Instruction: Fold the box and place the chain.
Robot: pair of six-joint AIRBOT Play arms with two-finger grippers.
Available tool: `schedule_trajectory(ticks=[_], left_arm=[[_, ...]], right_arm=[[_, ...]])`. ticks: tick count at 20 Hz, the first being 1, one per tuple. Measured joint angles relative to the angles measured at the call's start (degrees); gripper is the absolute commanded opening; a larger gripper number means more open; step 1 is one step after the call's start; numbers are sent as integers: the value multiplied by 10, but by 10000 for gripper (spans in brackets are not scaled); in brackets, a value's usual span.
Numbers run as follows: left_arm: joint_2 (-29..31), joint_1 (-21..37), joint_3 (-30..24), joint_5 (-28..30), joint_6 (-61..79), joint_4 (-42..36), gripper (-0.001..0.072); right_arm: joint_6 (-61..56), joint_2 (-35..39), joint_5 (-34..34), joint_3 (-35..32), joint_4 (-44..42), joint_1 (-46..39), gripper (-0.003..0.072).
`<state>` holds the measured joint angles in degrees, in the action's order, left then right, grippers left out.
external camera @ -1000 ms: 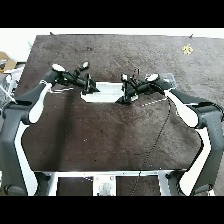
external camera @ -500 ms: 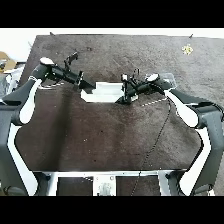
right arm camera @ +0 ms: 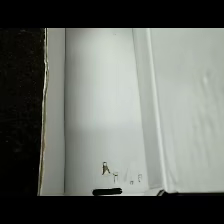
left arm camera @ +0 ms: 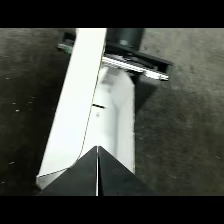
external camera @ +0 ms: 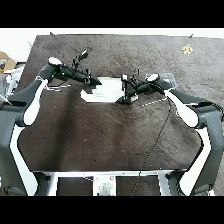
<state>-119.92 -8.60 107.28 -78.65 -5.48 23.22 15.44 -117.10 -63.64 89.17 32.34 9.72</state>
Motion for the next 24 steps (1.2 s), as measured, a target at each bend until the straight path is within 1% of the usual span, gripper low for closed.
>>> schedule_trajectory(ticks=[5, 9, 15, 24], left_arm=[[0, -1, 0, 60, -2, 2, 11], [-5, -1, -2, 92, -6, 6, 11], [-28, -2, -3, 107, -27, 8, 11], [-53, -2, -3, 89, -59, 52, 11]], right_arm=[[0, 0, 0, 0, 0, 0, 438], [0, 0, 0, 0, -1, 0, 438], [0, 0, 0, 0, -1, 0, 438], [0, 0, 0, 0, 0, 0, 438]])
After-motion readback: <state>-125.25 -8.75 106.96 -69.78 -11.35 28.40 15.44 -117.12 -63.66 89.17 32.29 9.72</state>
